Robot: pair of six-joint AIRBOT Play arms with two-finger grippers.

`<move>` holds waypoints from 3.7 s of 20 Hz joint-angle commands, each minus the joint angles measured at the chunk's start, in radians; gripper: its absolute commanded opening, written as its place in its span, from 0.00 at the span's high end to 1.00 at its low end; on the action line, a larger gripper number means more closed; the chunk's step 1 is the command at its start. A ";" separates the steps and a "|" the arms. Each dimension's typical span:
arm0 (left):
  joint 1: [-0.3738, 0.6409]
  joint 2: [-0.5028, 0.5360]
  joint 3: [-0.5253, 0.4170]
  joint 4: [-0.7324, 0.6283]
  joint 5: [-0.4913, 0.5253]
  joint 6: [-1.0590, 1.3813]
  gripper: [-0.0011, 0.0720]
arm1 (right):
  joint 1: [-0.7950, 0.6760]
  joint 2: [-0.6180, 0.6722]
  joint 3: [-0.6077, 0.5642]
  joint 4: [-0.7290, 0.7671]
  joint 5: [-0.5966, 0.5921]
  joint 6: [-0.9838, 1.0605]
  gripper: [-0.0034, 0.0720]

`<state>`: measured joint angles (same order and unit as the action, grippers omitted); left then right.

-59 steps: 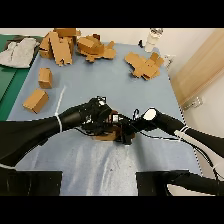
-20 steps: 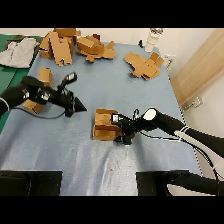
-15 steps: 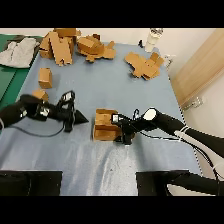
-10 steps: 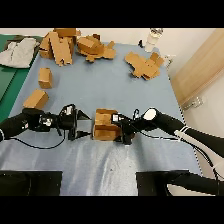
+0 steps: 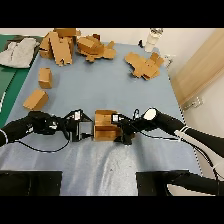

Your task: Fold the box.

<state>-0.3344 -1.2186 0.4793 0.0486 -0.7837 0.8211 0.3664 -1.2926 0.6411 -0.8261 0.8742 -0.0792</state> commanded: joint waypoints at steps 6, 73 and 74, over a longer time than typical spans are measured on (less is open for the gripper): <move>-0.046 0.000 0.003 0.003 0.118 -0.011 0.03 | 0.001 0.000 0.000 0.000 0.000 0.000 0.26; -0.210 -0.030 0.072 0.309 0.081 -0.560 0.03 | 0.001 0.000 0.000 0.000 -0.001 0.000 0.26; -0.215 -0.037 0.082 0.309 0.086 -0.564 0.03 | 0.001 0.000 0.000 0.000 0.000 0.000 0.26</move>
<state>-0.5335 -1.2392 0.5484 0.3592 -0.6991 0.2611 0.3668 -1.2926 0.6411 -0.8268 0.8738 -0.0803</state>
